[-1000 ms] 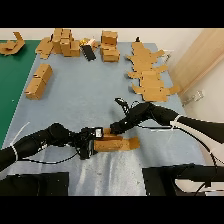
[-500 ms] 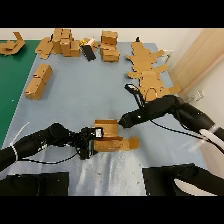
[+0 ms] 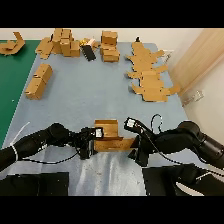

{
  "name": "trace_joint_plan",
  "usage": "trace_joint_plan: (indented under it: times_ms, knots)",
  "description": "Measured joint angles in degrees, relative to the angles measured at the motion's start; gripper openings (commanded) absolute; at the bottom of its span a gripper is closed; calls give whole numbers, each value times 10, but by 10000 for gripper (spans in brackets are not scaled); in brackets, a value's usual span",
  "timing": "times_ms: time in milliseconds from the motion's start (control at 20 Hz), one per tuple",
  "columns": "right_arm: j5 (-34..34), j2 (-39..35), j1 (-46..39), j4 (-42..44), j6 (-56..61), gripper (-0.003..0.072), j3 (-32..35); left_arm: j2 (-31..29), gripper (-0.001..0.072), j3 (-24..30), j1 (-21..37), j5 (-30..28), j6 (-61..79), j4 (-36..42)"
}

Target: Fold the box.

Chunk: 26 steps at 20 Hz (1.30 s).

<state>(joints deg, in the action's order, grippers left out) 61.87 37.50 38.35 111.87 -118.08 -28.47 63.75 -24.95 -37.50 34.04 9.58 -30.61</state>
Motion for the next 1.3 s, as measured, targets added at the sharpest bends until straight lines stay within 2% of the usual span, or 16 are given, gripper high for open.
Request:
trace_joint_plan:
  times_ms: [400, 750, 800, 850, 900, 950, 1300]
  knots:
    - [-142, 120, 15, -53, -102, 447, 19, 0, 517, 0, 0, 0, 0, 0]
    - [-199, 150, 16, -61, -121, 445, -1, 0, 517, 0, 0, 0, 0, 0]
    - [-203, 151, 16, -61, -123, 426, -1, 0, 517, 0, 0, 0, 0, 0]
    - [-206, 152, 16, -59, -124, 345, -2, 0, 518, 0, 0, 0, 0, 0]
    - [-207, 152, 17, -55, -124, 177, -2, 0, 517, 0, 0, 0, 0, 0]
    - [-208, 153, 20, -49, -125, 136, -3, 0, 518, 0, 0, 0, 0, 0]
    - [-238, 154, 61, -28, -144, 137, -3, 0, 518, 0, 0, 0, 1, 0]
